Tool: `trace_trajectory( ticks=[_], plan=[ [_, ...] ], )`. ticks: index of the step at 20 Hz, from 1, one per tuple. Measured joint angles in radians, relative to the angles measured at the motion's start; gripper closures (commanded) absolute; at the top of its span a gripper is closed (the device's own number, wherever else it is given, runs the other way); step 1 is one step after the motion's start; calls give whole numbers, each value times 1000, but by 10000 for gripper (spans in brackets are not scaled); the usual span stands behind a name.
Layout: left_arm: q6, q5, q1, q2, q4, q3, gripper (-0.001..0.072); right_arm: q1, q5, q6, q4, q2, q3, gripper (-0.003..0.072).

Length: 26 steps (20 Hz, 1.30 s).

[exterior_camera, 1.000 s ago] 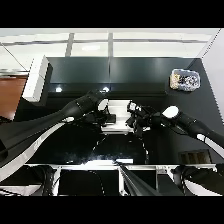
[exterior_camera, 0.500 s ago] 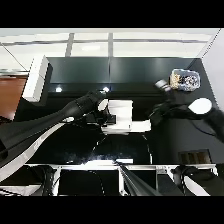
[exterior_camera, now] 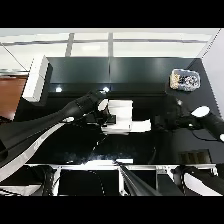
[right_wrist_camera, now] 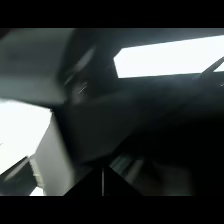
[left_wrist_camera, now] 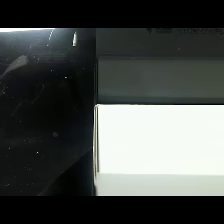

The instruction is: Fold the box and place the chain.

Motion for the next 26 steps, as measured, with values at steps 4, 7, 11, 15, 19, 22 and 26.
trace_trajectory(
  ticks=[4, 7, 11, 15, 19, 22, 26],
  plan=[
    [0, 0, 0, 0, 0, 0, 677, 74, 40, -96, 167, -93, 18, 666],
    [0, 0, 0, 0, 0, 0, 677, 105, 84, -136, 222, -116, 66, 222],
    [0, -1, 0, 0, 0, 0, 678, 119, 168, -162, 230, -126, 150, 15],
    [0, 0, 0, 0, 0, 0, 678, 144, 200, -175, 230, -129, 191, 17],
    [0, 0, 0, 0, 0, 0, 677, 206, 168, -159, 228, -129, 208, 208],
    [0, -1, 0, 0, 0, 0, 677, 262, 116, -122, 197, -129, 219, 209],
    [0, 0, 0, 0, 0, 0, 678, 335, 40, -32, 124, -129, 238, 210]
  ],
)
